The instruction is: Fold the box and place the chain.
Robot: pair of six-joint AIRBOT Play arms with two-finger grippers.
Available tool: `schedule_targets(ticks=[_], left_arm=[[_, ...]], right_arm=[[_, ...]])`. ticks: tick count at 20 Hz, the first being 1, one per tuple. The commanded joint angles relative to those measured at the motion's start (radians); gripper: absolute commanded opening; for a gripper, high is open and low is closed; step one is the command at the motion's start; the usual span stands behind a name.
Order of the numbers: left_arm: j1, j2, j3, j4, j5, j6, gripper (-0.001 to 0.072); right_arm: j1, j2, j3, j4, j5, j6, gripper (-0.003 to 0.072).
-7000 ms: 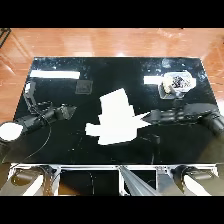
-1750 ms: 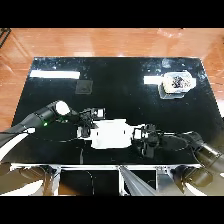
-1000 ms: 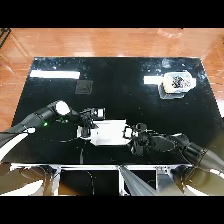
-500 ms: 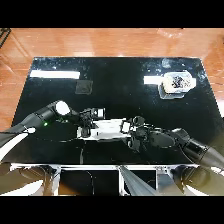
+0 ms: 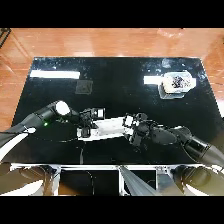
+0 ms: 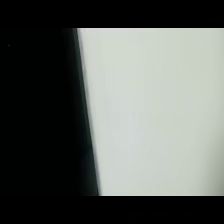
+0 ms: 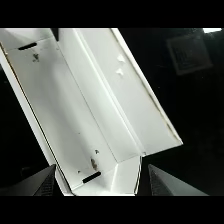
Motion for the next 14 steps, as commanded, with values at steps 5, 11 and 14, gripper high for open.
schedule_targets(ticks=[5,11,14], left_arm=[[0.0,0.021,0.0,0.008,0.006,0.019,0.0019],[-0.001,0.024,0.0,0.008,0.008,0.098,0.0018],[-0.002,0.025,0.0,0.017,0.002,0.099,0.0019]], right_arm=[[-0.007,-0.013,0.018,0.022,-0.063,-0.02,0.0703],[-0.007,-0.016,0.026,0.045,-0.094,-0.072,0.0703],[-0.009,-0.04,0.034,0.047,-0.087,-0.093,0.0702]])
